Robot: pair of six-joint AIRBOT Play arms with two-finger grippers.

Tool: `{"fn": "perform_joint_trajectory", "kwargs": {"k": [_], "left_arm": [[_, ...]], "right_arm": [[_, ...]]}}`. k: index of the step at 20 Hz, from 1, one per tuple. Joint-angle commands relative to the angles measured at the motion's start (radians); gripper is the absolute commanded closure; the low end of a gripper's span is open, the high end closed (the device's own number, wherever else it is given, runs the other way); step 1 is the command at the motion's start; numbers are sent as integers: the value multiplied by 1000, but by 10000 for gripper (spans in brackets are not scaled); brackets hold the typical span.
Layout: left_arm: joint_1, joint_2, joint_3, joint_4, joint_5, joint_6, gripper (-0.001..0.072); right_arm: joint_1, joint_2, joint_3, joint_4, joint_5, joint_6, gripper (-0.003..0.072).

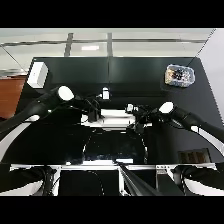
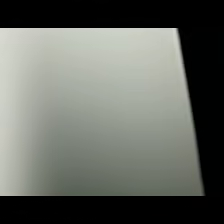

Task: Fold the box and place the chain.

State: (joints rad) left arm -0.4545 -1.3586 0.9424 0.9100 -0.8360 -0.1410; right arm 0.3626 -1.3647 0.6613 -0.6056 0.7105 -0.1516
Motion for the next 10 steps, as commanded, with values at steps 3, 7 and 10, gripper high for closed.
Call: {"fn": "perform_joint_trajectory", "kwargs": {"k": [3,7,10], "left_arm": [[63,179,1,252,-225,-374,3],[109,201,-9,185,-495,-537,680],[102,201,-80,-61,-488,-537,687]], "right_arm": [[1,0,0,0,3,-1,217],[1,0,0,-1,5,-2,401],[1,0,0,-1,8,-2,510]]}}
